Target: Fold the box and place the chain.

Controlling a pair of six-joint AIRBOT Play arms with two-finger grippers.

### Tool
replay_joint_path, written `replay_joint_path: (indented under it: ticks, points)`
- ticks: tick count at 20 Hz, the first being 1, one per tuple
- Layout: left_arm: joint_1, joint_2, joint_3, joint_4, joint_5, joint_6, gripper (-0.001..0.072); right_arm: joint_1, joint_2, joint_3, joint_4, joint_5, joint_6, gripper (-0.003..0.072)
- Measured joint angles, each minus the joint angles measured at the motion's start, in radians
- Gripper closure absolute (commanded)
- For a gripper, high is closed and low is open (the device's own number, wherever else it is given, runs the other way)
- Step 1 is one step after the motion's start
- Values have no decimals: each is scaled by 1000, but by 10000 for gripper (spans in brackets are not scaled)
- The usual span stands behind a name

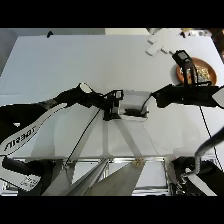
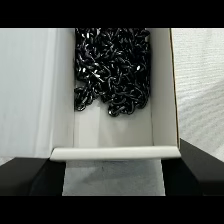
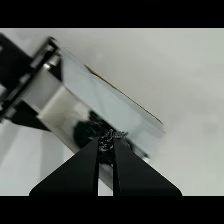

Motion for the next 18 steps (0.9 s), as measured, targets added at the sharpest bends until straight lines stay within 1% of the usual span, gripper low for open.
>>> replay_joint_path:
  ticks: [1, 3, 4, 8, 12, 14, 16, 18]
  points:
    - [0, 0, 0, 0, 0, 0, 577, 0, 2, -2, 27, -12, -17, 668]
    - [0, 0, 0, 0, 0, 0, 577, 0, -5, -13, 67, -37, -49, 581]
    - [0, 0, 0, 0, 0, 0, 577, 0, -13, -21, 80, -45, -61, 570]
    - [0, 0, 0, 0, 0, 0, 577, 24, -64, -60, 106, -55, -92, 570]
    - [0, 0, 0, 0, 0, 0, 577, 34, -96, -74, 114, -53, -137, 574]
    - [0, 0, 0, 0, 0, 0, 577, -2, -100, -77, 113, -24, -177, 593]
    - [0, 0, 0, 0, 0, 0, 577, -60, -103, -79, 105, 24, -243, 596]
    - [0, 0, 0, 0, 0, 0, 577, -123, -103, -79, 59, 68, -315, 616]
